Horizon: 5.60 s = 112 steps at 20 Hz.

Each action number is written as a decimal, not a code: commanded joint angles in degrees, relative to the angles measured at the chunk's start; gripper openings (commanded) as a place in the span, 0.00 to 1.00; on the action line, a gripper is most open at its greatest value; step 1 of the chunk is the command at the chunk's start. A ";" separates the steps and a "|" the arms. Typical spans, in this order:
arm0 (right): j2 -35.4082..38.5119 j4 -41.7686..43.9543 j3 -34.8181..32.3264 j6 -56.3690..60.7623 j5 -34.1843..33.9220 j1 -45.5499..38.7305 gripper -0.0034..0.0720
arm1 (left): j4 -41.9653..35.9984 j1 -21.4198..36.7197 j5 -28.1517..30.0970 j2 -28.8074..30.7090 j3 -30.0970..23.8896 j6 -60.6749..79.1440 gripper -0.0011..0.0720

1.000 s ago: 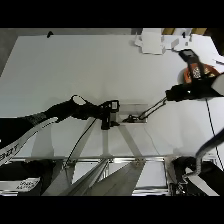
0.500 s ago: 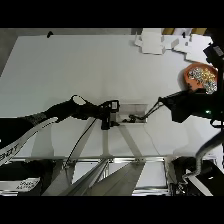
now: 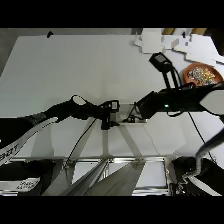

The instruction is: Fold the box and place the chain.

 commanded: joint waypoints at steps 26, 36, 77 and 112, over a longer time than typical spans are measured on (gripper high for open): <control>-22.62 -12.81 -3.21 -1.38 -2.16 -22.45 0.47 | 0.02 0.00 0.00 0.02 0.02 0.00 0.39; -27.34 -14.49 -3.21 1.40 -4.31 -21.40 0.46 | 0.02 0.00 0.00 0.02 0.02 0.02 0.39; 0.70 -14.08 -3.26 2.47 10.64 -13.75 0.07 | 0.02 0.02 0.00 0.02 0.02 0.00 0.39; 6.58 -6.12 -9.11 2.93 -7.39 -4.09 0.07 | 0.02 0.02 0.02 0.02 0.02 0.00 0.39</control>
